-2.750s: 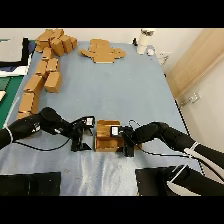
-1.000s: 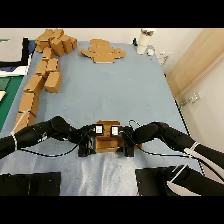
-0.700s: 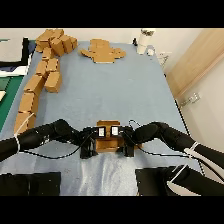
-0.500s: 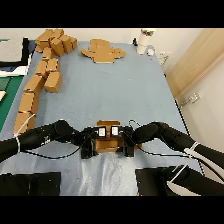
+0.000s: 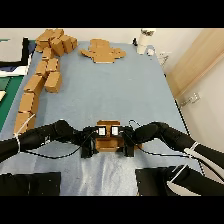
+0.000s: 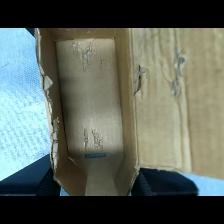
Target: Fold the box.
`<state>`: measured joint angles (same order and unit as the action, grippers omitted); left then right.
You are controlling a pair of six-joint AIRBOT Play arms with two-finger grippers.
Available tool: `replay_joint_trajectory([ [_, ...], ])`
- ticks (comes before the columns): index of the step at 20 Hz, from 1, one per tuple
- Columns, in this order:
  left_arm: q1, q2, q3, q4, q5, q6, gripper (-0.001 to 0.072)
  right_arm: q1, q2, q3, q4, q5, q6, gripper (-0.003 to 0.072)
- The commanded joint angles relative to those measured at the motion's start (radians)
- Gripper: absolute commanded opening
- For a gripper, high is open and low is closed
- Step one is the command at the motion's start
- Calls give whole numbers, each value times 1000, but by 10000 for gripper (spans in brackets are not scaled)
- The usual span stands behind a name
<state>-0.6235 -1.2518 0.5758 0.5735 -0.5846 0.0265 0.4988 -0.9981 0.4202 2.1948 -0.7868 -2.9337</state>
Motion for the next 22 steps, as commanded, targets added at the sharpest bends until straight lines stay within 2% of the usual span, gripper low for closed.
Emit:
replay_joint_trajectory([
  [1, 0, -1, 0, -2, -2, 0, 471, 1, 0, 0, 0, 0, 0, 510],
  [18, 0, -1, 0, -2, -1, 0, 470, 1, 0, 0, 1, -26, 0, 510],
  [19, 0, -1, 0, -2, -1, 0, 470, 1, 0, 0, 1, -25, 0, 525],
  [20, 0, -1, 0, -2, -1, 0, 470, 1, 2, 3, -2, -18, 4, 720],
  [22, 0, -1, 0, -2, -1, 0, 471, 0, 25, 9, -22, -16, 98, 720],
])
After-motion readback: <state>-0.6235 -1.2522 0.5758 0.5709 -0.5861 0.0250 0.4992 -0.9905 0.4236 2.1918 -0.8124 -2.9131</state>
